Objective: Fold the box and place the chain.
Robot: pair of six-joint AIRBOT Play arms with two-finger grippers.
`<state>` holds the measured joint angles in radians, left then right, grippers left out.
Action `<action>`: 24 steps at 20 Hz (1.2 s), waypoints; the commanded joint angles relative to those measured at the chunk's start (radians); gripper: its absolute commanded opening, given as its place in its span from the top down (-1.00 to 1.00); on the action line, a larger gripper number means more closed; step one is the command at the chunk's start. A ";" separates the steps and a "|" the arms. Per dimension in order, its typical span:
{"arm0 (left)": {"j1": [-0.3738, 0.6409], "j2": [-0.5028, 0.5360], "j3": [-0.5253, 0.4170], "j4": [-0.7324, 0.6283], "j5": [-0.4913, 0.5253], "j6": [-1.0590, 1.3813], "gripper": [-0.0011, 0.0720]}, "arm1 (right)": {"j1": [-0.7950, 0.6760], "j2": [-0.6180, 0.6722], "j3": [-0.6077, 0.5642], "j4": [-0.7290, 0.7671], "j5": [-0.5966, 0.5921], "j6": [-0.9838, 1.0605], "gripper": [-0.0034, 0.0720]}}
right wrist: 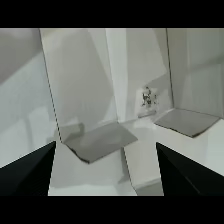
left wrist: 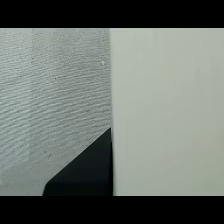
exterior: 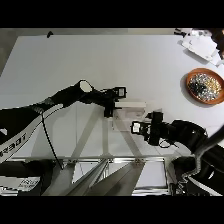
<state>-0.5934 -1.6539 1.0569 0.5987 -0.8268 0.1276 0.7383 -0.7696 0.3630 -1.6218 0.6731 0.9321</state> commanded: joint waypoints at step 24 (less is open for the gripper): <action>-0.001 -0.001 0.000 0.000 0.000 0.000 0.94 | -0.163 0.009 -0.189 0.504 -0.314 -0.551 -0.92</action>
<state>-0.5934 -1.6539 1.0569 0.5987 -0.8268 0.1280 0.6018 -0.7303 0.1802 -1.1881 0.4149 0.4877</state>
